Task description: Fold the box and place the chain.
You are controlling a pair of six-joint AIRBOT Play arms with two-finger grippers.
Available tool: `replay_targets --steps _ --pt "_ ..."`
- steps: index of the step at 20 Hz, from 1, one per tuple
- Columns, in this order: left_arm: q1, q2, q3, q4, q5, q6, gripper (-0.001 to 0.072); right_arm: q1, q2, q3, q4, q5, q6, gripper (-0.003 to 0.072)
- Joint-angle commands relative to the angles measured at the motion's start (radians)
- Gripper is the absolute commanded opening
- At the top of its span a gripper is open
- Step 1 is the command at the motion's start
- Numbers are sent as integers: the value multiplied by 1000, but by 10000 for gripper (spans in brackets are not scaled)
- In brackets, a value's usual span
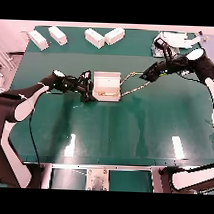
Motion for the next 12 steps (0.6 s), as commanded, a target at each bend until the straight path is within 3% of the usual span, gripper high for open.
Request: replay_targets --steps 1,8,12 --pt "0 0 1 0 0 0 514 2 2 -40 -6 65 -313 494" --pt "0 0 1 0 0 0 513 110 -54 -95 -5 51 -560 515" --pt "0 0 1 0 0 0 513 167 -114 -95 -4 -42 -684 551"
